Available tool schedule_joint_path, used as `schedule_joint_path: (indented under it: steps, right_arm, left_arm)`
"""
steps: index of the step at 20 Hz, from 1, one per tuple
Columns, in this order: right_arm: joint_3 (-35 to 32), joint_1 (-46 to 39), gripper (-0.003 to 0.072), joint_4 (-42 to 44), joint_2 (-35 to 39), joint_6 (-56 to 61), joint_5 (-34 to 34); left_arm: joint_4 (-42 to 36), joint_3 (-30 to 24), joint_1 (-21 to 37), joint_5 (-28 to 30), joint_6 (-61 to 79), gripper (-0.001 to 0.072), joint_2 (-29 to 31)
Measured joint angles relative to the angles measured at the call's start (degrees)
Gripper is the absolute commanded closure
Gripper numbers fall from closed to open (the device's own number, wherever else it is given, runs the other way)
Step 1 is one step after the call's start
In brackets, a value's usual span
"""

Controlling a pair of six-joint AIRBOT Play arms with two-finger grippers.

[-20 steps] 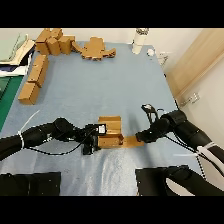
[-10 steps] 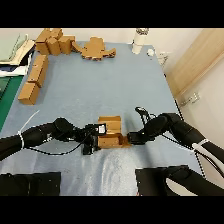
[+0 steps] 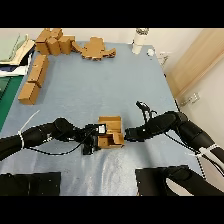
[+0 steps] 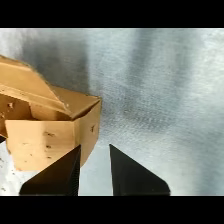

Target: Fold the box.

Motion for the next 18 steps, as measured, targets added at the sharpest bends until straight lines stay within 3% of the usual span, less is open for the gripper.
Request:
schedule_joint_path:
  steps: [4,5,13,18]
  right_arm:
    - [0.09,0.00,0.0383,2.03,0.26,-0.31,-0.02]
    - [0.09,0.00,0.0301,2.29,0.28,-0.48,-0.04]
    - [0.07,0.94,0.0305,3.08,-1.14,-1.14,0.44]
    - [1.38,8.98,0.0310,-1.22,-4.04,5.49,3.96]
  left_arm:
    - [0.00,0.00,0.00,0.00,0.02,0.0248,0.00]
    - [0.02,0.00,0.00,-0.02,0.02,0.0247,0.00]
    - [0.02,0.00,0.00,-0.02,0.02,0.0247,0.00]
    - [0.02,0.00,0.00,0.00,0.02,0.0247,0.00]
